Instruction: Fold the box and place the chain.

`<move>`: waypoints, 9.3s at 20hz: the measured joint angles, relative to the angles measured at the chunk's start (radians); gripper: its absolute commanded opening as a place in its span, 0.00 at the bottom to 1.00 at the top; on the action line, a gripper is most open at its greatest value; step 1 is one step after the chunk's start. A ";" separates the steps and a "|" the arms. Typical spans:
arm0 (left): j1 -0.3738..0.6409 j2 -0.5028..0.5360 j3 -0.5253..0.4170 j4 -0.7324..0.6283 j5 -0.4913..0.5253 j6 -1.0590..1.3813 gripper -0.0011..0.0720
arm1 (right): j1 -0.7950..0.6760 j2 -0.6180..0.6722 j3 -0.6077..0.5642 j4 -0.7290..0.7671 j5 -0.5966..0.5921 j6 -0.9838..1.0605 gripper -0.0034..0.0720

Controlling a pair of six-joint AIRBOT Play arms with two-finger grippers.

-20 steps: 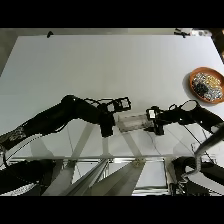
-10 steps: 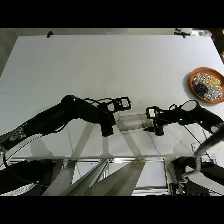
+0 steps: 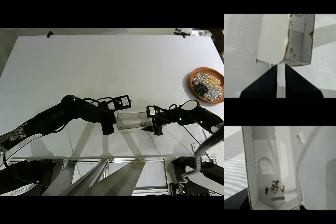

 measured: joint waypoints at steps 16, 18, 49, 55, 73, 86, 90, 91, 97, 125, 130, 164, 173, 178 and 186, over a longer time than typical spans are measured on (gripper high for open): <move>0.000 0.000 0.000 0.029 -0.037 -0.004 0.17 | 0.000 0.000 0.000 -0.040 -0.118 0.005 0.62; 0.000 0.000 0.000 0.034 -0.038 -0.004 0.17 | 0.000 0.000 0.000 -0.042 -0.119 0.005 0.62; -0.001 -0.129 0.000 0.091 -0.063 0.300 0.05 | 0.000 0.000 0.000 -0.048 -0.122 0.003 0.62; -0.002 -0.130 0.000 0.055 -0.061 0.311 0.05 | 0.000 0.000 0.000 -0.048 -0.123 0.003 0.62; -0.002 -0.145 0.000 0.092 -0.108 0.292 0.29 | 0.000 0.000 0.000 -0.048 -0.123 0.003 0.62; -0.027 -0.154 0.000 0.011 -0.165 0.318 0.19 | 0.000 0.000 0.000 -0.048 -0.122 0.003 0.62; -0.031 -0.154 0.000 -0.030 -0.197 0.318 0.19 | 0.000 0.000 0.000 -0.047 -0.123 0.004 0.62; -0.036 -0.154 0.000 -0.038 -0.208 0.318 0.19 | 0.000 0.000 0.000 -0.047 -0.123 0.004 0.62; -0.070 -0.161 0.000 -0.063 -0.268 0.317 0.20 | 0.000 0.000 0.001 -0.048 -0.123 0.003 0.62; -0.088 -0.243 0.000 -0.213 -0.639 0.032 0.02 | -0.001 0.000 0.001 -0.044 -0.124 0.004 0.62; -0.087 -0.249 0.000 -0.214 -0.637 0.005 0.02 | 0.000 0.000 0.001 -0.047 -0.124 0.002 0.62; -0.081 -0.096 -0.140 -0.063 -0.332 0.248 0.06 | 0.000 0.000 0.000 -0.047 -0.122 0.003 0.62; -0.098 -0.097 -0.140 -0.063 -0.387 0.247 0.07 | 0.000 0.000 0.000 -0.048 -0.122 0.003 0.62; -0.098 -0.097 -0.140 -0.045 -0.354 0.243 0.07 | 0.000 0.000 0.000 -0.048 -0.122 0.003 0.62; -0.100 -0.097 -0.140 -0.046 -0.443 0.236 0.11 | 0.000 0.000 0.000 -0.048 -0.122 0.003 0.62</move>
